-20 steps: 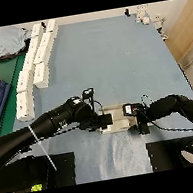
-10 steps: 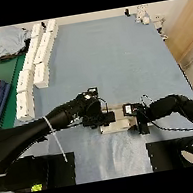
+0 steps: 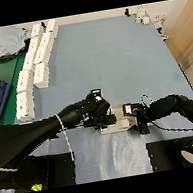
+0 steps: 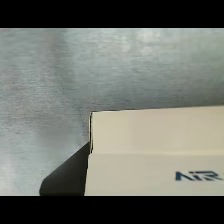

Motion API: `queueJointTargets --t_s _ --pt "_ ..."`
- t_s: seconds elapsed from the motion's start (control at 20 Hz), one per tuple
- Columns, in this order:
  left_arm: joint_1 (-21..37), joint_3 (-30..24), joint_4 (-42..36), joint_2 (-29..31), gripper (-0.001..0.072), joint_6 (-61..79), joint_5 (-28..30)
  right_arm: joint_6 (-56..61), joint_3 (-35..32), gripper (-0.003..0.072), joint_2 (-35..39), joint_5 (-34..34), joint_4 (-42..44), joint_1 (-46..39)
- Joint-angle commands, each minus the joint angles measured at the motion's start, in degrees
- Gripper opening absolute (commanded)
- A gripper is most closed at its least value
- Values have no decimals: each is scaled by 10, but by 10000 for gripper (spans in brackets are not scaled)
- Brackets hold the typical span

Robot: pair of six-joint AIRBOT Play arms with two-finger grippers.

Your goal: Fold the box.

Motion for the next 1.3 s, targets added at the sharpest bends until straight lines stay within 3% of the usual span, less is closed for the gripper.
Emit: queueJointTargets --t_s 0.0,0.15,0.2,0.25,0.3,0.65,0.75,0.8,1.0,1.05,1.1,1.15,1.25 --pt "-3 2 5 -3 12 -15 0 -2 0 490 0 1 0 0" --pt "-3 2 4 -2 15 -12 1 -2 0 490 0 1 0 0" --pt "-3 2 3 -2 125 -10 2 -2 0 489 0 1 0 0" --pt "-3 2 2 -2 463 -10 2 -2 0 489 0 1 0 0" --pt "-3 2 2 -2 608 -16 1 -2 0 489 0 1 0 0" --pt "-3 2 3 -3 576 -17 2 -2 0 489 0 1 0 0" --pt "-3 2 5 -3 54 0 5 -2 0 490 0 1 0 0" --pt "-3 2 5 -3 14 2 9 -2 0 489 0 1 0 0" --pt "-3 2 2 -2 15 1 13 -2 0 490 0 1 0 0" --pt "-3 2 0 -2 127 1 13 -2 0 489 0 1 0 0" --pt "-3 2 -3 -2 468 -5 13 -2 0 489 0 1 0 0" --pt "-3 2 -5 -2 562 -11 11 -2 0 489 0 1 0 0" --pt "-3 3 -8 5 562 -10 11 -2 0 489 0 1 0 0"
